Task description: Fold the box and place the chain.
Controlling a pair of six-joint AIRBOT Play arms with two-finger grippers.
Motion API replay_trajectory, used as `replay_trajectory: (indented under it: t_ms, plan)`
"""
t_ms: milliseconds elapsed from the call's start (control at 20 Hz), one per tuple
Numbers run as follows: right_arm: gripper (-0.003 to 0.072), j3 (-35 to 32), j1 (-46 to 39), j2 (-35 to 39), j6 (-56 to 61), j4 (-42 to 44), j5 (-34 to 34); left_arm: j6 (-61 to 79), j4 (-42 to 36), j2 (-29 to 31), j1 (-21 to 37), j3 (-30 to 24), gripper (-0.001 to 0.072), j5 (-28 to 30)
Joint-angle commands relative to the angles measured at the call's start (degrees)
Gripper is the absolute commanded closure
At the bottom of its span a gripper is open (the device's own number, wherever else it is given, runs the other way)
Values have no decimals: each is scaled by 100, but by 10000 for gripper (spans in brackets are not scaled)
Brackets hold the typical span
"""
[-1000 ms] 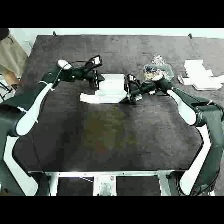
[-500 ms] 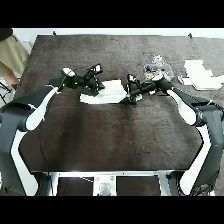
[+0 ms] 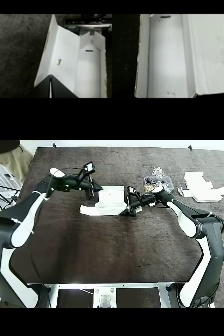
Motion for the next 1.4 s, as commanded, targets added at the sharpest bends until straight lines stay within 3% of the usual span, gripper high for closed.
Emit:
replay_trajectory:
  t_ms: [0, 50, 200, 350, 550, 1150, 1250, 1350]
  plan:
    - [104, 2, 0, -2, 2, -2, 9, -315, 568, 225, 225, 4, 252, -752]
    - [104, 2, 2, -2, 2, 0, 9, -693, 1034, 214, 234, 4, 24, -763]
    - [104, 2, 0, -2, 2, 0, 9, -1231, 2046, 155, 149, 4, 33, -850]
    - [104, 2, 0, -2, 2, 0, 9, -1425, 2540, 20, -107, 4, 33, -835]
    - [104, 2, 0, -2, 2, 0, 9, -1427, 2553, -219, -271, -7, 33, -544]
    - [104, 2, 0, -2, 2, 0, 9, -1298, 2328, -396, -369, -7, 38, -699]
    - [104, 2, 0, -2, 2, 0, 9, -1268, 2334, -396, -426, -7, 192, -686]
    - [104, 2, 2, -2, 2, 0, 9, -1270, 2341, -398, -426, -7, 217, -636]
